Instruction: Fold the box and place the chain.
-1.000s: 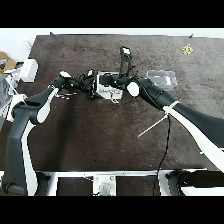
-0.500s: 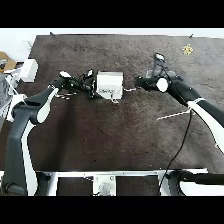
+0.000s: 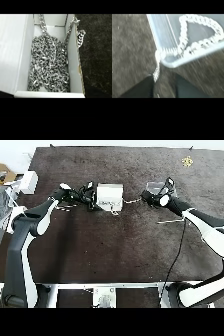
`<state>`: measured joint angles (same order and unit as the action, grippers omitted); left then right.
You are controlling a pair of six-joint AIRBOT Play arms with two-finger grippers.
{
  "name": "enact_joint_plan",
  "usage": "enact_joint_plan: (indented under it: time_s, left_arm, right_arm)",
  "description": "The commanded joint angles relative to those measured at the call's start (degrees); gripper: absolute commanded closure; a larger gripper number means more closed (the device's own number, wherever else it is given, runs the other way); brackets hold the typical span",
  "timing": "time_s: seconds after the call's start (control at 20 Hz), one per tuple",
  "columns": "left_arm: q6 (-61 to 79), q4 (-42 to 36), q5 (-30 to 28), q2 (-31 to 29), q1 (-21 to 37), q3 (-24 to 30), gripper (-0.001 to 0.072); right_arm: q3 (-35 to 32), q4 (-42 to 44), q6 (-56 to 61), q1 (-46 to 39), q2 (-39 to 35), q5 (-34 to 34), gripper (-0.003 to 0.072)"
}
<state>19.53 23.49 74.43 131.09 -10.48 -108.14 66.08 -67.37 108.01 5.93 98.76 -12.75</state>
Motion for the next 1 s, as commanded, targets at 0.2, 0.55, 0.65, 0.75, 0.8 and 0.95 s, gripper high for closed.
enact_joint_plan:
  time_s: [0.2, 0.55, 0.65, 0.75, 0.8, 0.95]
  left_arm:
    - [0.0, 0.0, 0.0, 0.0, 0.0, 0.0, 0.0485]
    - [0.0, 0.0, 0.0, 0.0, 0.0, 0.0, 0.0485]
    - [0.0, 0.0, 0.0, 0.0, 0.0, 0.0, 0.0485]
    - [0.0, 0.0, 0.0, 0.0, 0.0, 0.0, 0.0485]
    - [0.0, 0.0, 0.0, 0.0, 0.0, 0.0, 0.0485]
    - [0.0, 0.0, 0.0, 0.0, 0.0, 0.0, 0.0485]
  right_arm:
    - [4.7, 2.5, -3.2, 1.7, 1.1, -1.0, 0.0668]
    - [4.7, -1.0, -10.0, 9.4, -17.6, -5.4, 0.0683]
    - [4.8, -1.0, -10.5, 12.6, -20.9, -4.5, 0.0683]
    - [5.0, -1.0, -10.5, 15.5, -22.1, -3.1, 0.0683]
    - [5.8, -1.0, -10.5, 17.0, -22.0, -3.1, 0.0683]
    - [8.0, -1.0, -10.5, 21.2, -21.6, -1.2, 0.0684]
